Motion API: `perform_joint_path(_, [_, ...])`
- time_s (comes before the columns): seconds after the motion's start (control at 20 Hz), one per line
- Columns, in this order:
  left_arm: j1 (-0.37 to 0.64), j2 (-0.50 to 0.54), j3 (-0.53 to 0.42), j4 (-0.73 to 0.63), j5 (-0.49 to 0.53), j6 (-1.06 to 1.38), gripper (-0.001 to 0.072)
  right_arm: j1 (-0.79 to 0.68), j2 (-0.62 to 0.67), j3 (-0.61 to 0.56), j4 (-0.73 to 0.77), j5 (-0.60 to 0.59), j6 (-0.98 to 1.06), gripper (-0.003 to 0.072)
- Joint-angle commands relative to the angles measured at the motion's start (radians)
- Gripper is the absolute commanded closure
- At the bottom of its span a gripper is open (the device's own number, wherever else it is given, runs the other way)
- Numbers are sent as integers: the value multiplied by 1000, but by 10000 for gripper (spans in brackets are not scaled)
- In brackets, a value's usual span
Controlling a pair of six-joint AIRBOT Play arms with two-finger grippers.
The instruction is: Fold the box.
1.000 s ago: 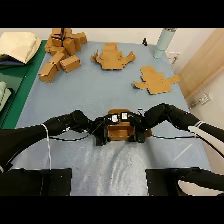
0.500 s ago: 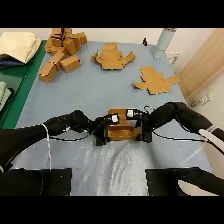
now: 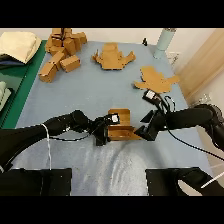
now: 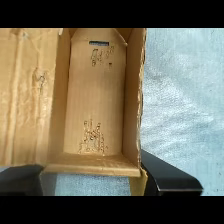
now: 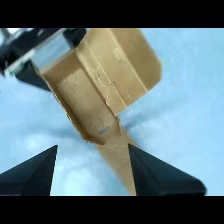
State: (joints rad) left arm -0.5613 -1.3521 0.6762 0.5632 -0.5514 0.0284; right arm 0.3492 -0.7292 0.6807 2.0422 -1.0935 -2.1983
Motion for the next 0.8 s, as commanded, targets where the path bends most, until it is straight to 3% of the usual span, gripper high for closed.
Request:
perform_joint_path(0.0, [1, 0, 0, 0, 0, 0, 179, 2, 18, -23, 43, 7, 498, -34])
perform_joint_path(0.2, [1, 0, 0, 0, 0, 0, 179, 8, -48, -32, 69, 71, 616, -33])
perform_joint_path(0.25, [1, 0, 0, 0, 0, 0, 179, 8, -74, -32, 76, 79, 662, 118])
perform_joint_path(0.3, [1, 0, 0, 0, 0, 0, 179, 8, -103, -32, 92, 82, 700, 459])
perform_joint_path(0.35, [1, 0, 0, 0, 0, 0, 179, 8, -142, -31, 125, 90, 715, 574])
perform_joint_path(0.5, [1, 0, 0, 0, 0, 0, 179, 7, -249, 8, 177, 135, 601, 684])
perform_joint_path(0.75, [1, 0, 0, 0, 0, 0, 179, 5, -473, 212, 151, 140, 508, 685])
